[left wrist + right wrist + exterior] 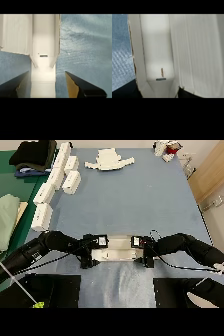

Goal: Fold the box.

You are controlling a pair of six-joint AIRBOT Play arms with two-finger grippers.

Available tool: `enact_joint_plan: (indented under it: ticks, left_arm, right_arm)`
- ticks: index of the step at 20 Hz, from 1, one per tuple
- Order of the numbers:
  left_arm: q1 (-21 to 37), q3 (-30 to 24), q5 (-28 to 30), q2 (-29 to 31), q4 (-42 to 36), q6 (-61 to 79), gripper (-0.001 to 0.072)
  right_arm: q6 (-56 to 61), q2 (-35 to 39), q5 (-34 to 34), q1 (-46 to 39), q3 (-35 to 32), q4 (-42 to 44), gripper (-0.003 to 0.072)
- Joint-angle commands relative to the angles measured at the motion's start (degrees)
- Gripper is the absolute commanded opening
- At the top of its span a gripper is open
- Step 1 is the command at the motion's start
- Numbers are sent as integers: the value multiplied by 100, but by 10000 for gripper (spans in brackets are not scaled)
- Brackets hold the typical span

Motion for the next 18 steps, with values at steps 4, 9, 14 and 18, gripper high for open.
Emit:
enact_joint_plan:
  ticks: [4,9,14,18]
  left_arm:
    - [9,-92,638,-509,-730,542,524]
    - [9,-92,649,-761,-1102,953,212]
    - [9,-68,713,-986,-1840,1440,177]
    - [9,-68,802,-999,-1829,1438,104]
  right_arm:
    - [4,0,2,4,0,2,513]
    - [2,0,2,4,-2,4,513]
    - [4,0,2,4,-2,2,513]
    - [2,0,2,4,-2,2,513]
